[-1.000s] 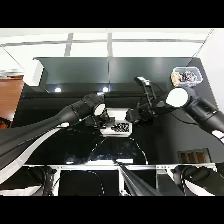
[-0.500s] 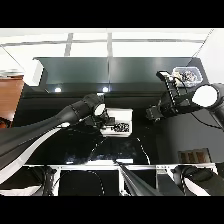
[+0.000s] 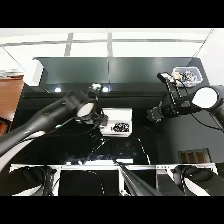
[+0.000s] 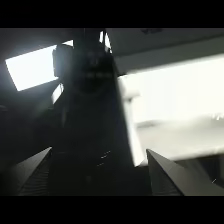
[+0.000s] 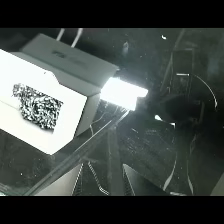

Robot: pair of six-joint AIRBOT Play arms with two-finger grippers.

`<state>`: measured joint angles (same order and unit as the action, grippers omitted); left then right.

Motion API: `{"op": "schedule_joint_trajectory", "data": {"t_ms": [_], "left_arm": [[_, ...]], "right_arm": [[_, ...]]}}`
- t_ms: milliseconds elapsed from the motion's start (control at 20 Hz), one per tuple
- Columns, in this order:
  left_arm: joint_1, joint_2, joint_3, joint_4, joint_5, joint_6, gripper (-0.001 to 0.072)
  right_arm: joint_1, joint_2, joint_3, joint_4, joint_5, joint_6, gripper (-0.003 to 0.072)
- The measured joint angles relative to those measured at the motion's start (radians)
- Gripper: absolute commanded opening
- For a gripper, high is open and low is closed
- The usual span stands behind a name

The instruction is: Fold the box and place the chain.

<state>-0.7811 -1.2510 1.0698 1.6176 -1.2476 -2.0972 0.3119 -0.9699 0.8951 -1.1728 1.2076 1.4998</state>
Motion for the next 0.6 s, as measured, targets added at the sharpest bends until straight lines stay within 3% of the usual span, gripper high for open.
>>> {"op": "schedule_joint_trajectory", "data": {"t_ms": [100,200,350,500,600], "left_arm": [[0.076,0.123,-0.097,0.022,0.034,0.051,0.0702],[0.212,0.248,-0.229,-0.069,0.131,0.172,0.0701],[0.434,0.372,-0.418,-0.428,0.264,0.599,0.0701],[0.587,0.41,-0.565,-0.784,0.268,1.17,0.071],[0.629,0.403,-0.643,-0.94,0.24,1.59,0.0711]], "right_arm": [[0.0,0.0,0.0,0.001,-0.005,0.0,0.0307],[0.0,0.0,0.0,0.001,-0.007,0.0,0.0306],[0.0,0.0,0.0,0.001,-0.01,0.0,0.0306],[0.0,0.0,-0.001,0.0,-0.015,0.0,0.0306],[0.0,0.0,-0.001,0.0,-0.021,0.004,0.0306]]}}
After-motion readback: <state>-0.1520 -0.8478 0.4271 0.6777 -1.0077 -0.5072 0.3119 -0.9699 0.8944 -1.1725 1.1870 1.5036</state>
